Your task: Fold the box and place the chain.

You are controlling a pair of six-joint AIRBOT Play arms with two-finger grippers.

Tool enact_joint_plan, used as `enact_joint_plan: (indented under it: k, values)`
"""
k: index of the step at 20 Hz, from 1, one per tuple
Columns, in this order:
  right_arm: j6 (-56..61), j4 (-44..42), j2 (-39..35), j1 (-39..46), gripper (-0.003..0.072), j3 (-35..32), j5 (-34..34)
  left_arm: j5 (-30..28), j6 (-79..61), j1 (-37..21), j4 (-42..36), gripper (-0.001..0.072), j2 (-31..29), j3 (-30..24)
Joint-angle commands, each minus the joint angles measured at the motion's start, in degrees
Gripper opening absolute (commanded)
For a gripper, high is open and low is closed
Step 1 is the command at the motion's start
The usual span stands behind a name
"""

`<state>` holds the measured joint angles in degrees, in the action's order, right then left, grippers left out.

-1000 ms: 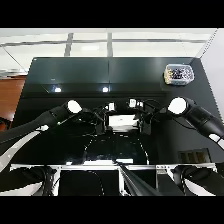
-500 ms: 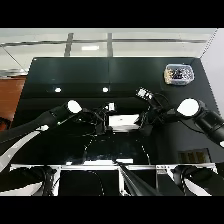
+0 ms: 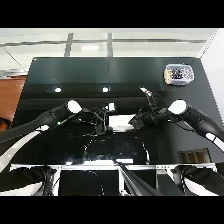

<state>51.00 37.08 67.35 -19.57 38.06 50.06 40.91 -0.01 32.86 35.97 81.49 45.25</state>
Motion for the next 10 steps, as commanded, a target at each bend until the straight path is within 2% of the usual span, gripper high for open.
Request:
enact_joint_plan:
  k: [1, 4, 7, 10]
  values:
    - [0.85, 0.39, 0.61, 1.95, 0.0014, 0.46, 1.75, 0.0, 0.04, 0.0, -0.04, 0.0445, 0.02, -0.02]
    - [0.85, 0.35, -1.25, 4.94, 0.0015, 2.49, 6.91, 0.0, 0.04, 0.0, -0.68, 0.0445, 0.02, -0.02]
    - [0.83, 0.42, -3.02, 8.46, 0.0015, 7.72, 14.58, 0.02, 0.07, 0.0, -0.92, 0.0445, 0.02, -0.02]
    - [1.31, -0.76, -4.7, 12.26, 0.0015, 11.3, 17.18, 0.02, 0.07, 0.0, -0.9, 0.0445, 0.0, -0.02]
